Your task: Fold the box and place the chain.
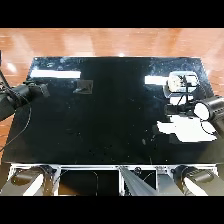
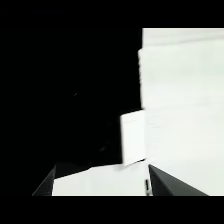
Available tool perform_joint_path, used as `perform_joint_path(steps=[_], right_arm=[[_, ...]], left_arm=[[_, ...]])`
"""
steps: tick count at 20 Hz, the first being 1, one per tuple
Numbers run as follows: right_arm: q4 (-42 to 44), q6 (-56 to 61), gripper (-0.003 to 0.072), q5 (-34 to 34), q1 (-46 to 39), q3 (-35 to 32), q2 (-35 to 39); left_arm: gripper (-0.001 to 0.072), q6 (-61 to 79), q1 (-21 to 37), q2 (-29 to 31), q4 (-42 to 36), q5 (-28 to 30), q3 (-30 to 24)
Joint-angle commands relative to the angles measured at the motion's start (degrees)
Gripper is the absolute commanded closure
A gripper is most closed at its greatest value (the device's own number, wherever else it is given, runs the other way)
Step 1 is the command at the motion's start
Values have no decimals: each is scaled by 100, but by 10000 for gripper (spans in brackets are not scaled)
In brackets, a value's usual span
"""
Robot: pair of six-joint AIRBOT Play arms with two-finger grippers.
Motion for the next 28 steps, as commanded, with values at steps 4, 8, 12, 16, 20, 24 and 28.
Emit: perform_joint_path(steps=[4,8,12,16,20,24,28], right_arm=[[503,-2337,-31,-470,-2988,46,-52],[2159,-4179,-28,-1174,-5923,118,-570],[4238,-5849,-29,588,-7344,1661,-2374],[4205,-5543,-29,2509,-7665,3558,-3971],[4096,-5523,-29,3060,-7654,3882,-4730],[4052,-5357,-29,3381,-7528,3871,-5128],[4050,-5324,-29,3574,-7219,3871,-5337]], left_arm=[[86,-435,-487,-861,-358,291,2],[87,-612,-872,-1386,-595,-79,4],[87,-732,-1021,-1738,-610,-184,4],[86,-638,-1021,-1768,-673,-190,20],[86,-640,-1021,-1768,-675,-195,24],[86,-640,-1021,-1768,-673,-203,24],[86,-640,-1023,-1768,-673,-201,24]])
